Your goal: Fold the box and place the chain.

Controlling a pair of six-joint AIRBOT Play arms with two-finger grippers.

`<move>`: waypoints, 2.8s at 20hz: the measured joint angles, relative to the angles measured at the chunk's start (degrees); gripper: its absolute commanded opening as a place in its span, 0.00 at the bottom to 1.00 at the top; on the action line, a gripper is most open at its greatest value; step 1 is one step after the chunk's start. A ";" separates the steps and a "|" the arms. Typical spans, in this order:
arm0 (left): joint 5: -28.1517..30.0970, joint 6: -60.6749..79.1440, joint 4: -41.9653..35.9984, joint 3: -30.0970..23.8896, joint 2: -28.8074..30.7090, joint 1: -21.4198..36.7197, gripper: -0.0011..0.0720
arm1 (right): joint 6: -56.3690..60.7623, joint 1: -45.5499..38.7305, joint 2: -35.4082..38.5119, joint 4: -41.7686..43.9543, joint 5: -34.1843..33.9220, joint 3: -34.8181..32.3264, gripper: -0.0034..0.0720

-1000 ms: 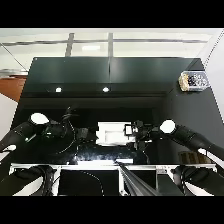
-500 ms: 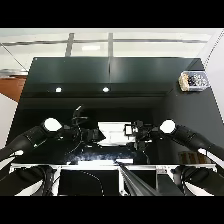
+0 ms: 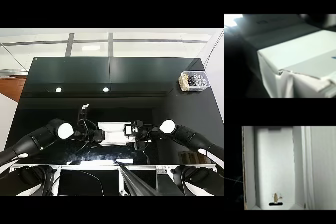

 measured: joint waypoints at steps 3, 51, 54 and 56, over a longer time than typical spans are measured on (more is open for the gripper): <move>-2.80 -12.20 11.65 3.91 -1.57 -4.63 0.40 | 0.00 0.00 0.00 0.00 -0.04 0.00 0.57; -14.45 -29.24 24.96 16.94 -13.84 -9.46 0.05 | 4.24 -0.24 3.56 -1.14 -1.88 -0.02 1.00; -16.13 -28.96 27.06 17.33 -13.84 -9.46 0.05 | 5.27 -1.86 6.67 -5.79 0.26 -0.02 0.99; -17.14 -28.81 28.09 17.40 -13.86 -9.49 0.05 | 5.66 -2.43 7.63 -8.63 1.64 -0.02 0.99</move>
